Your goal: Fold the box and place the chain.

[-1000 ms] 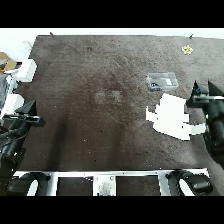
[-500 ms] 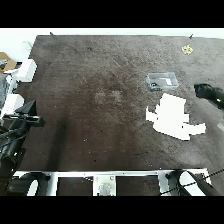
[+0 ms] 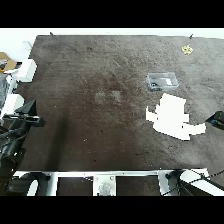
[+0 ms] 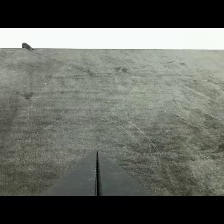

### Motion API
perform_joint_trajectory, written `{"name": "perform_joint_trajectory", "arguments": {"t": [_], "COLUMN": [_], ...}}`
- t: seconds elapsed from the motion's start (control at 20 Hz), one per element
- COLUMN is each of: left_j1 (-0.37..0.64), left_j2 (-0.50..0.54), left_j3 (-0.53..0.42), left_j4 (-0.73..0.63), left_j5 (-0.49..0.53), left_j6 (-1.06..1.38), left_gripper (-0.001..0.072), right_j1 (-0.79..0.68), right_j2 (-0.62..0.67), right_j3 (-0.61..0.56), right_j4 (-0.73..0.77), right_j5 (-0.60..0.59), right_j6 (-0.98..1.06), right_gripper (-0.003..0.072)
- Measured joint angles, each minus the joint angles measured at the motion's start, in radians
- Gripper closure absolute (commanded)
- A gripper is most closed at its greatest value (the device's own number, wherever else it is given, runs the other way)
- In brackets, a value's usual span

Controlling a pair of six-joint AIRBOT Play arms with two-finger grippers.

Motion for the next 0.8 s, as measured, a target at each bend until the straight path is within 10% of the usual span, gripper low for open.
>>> {"name": "perform_joint_trajectory", "arguments": {"t": [0.8], "left_j1": [0.000], "left_j2": [0.000], "left_j3": [0.000], "left_j4": [0.000], "left_j5": [0.000], "left_j6": [0.000], "left_gripper": [0.0699], "right_j1": [-0.012], "right_j2": [-0.290], "right_j3": [-0.078], "right_j4": [0.171], "right_j5": [-0.039], "right_j6": [-0.094], "right_gripper": [0.0307]}}
